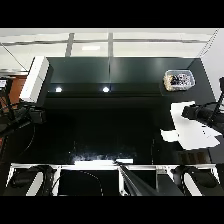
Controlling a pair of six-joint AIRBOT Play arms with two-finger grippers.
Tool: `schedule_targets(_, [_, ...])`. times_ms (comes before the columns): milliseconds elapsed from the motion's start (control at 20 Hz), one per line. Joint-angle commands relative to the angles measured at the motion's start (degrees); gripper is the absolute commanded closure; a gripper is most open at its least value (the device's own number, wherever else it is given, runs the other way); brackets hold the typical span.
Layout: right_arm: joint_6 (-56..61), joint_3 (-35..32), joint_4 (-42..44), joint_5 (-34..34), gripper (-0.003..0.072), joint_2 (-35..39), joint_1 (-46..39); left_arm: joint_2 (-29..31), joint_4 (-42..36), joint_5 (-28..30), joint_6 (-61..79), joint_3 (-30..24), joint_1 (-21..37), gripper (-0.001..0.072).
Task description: Fold the box and place the chain.
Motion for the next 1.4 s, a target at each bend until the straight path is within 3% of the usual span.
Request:
schedule_targets(0, [0.0, 0.0, 0.0, 0.0, 0.0667, 0.0, 0.0, 0.0, 0.0, 0.0, 0.0, 0.0, 0.0, 0.0681])
schedule_targets(750, [0.0, 0.0, 0.1, -0.8, 0.0667, 0.0, 0.0, 0.0, -2.2, 0.4, 0.0, 0.0, 0.0, 0.0681])
schedule_targets(900, [0.0, 0.0, 0.0, -1.1, 0.0667, 0.0, 0.0, 0.0, -3.3, 4.8, 0.0, 0.0, 0.0, 0.0682])
schedule_targets(1150, [0.0, 0.0, 0.0, -1.1, 0.0667, 0.0, 0.0, -2.5, -17.3, 10.3, 0.0, -0.5, 0.0, 0.0677])
schedule_targets(1200, [0.0, 0.0, 0.1, -1.0, 0.0667, 0.0, 0.0, -3.9, -19.6, 10.3, 0.2, -0.5, -0.1, 0.0567])
schedule_targets(1250, [0.0, 0.0, 0.1, -1.1, 0.0665, 0.0, 0.0, -5.7, -20.2, 10.2, 0.5, -0.5, -0.9, 0.0198])
schedule_targets(1300, [0.0, 0.0, 0.1, -1.1, 0.0511, 0.0, 0.0, -7.5, -20.0, 10.5, 2.5, -0.4, -1.9, 0.0000])
schedule_targets(1350, [0.0, 0.0, 0.0, -1.1, 0.0003, 0.0, 0.0, -9.0, -19.2, 10.3, 4.9, 0.2, -2.3, 0.0000])
